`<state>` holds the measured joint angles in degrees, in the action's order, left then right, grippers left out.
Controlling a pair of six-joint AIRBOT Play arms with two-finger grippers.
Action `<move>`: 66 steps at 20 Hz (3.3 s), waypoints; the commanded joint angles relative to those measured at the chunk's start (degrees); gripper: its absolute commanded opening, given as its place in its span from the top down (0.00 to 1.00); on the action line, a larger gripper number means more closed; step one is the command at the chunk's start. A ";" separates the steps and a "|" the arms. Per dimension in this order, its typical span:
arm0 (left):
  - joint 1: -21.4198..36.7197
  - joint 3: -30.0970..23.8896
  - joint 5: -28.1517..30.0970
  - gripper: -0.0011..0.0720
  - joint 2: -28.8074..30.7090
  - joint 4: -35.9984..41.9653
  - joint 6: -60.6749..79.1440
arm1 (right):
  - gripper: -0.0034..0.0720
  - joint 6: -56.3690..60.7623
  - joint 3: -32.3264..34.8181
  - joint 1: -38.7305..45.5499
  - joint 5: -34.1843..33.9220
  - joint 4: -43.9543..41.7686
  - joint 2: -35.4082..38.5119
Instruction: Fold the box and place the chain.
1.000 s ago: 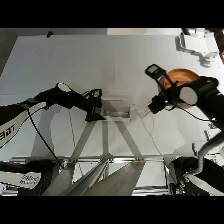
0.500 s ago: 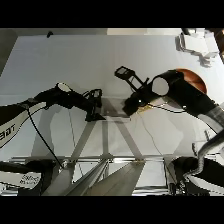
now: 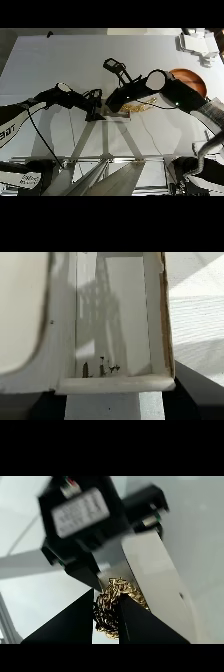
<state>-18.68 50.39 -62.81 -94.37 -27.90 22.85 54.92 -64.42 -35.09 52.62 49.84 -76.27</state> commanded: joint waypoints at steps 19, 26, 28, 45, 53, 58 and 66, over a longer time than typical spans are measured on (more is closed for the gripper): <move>0.02 0.02 -0.02 0.83 0.00 0.00 0.00 | 0.31 -45.05 5.09 26.71 17.66 5.16 5.84; 0.02 0.02 -0.02 0.83 0.00 0.00 0.00 | 0.09 -55.58 9.38 24.06 12.44 5.18 -3.78; 0.02 0.02 0.00 0.83 0.00 0.00 0.00 | 0.09 -57.00 11.32 22.47 9.57 5.16 -4.57; 0.02 0.02 0.00 0.83 0.00 0.00 0.00 | 0.94 -49.42 18.01 20.98 1.73 9.03 -5.33; 0.02 0.02 0.00 0.83 0.00 0.00 0.00 | 0.94 -38.18 17.92 20.98 4.26 5.79 11.04; 0.02 0.02 0.00 0.83 0.00 0.00 0.00 | 0.94 -38.21 16.33 20.41 11.56 -7.76 15.78; 0.02 0.02 -0.02 0.83 0.00 0.00 0.00 | 0.94 -38.51 12.04 12.68 4.83 -22.05 15.04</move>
<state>-18.68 50.39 -62.83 -94.37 -27.88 22.83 16.53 -51.11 -20.10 59.90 33.87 -61.01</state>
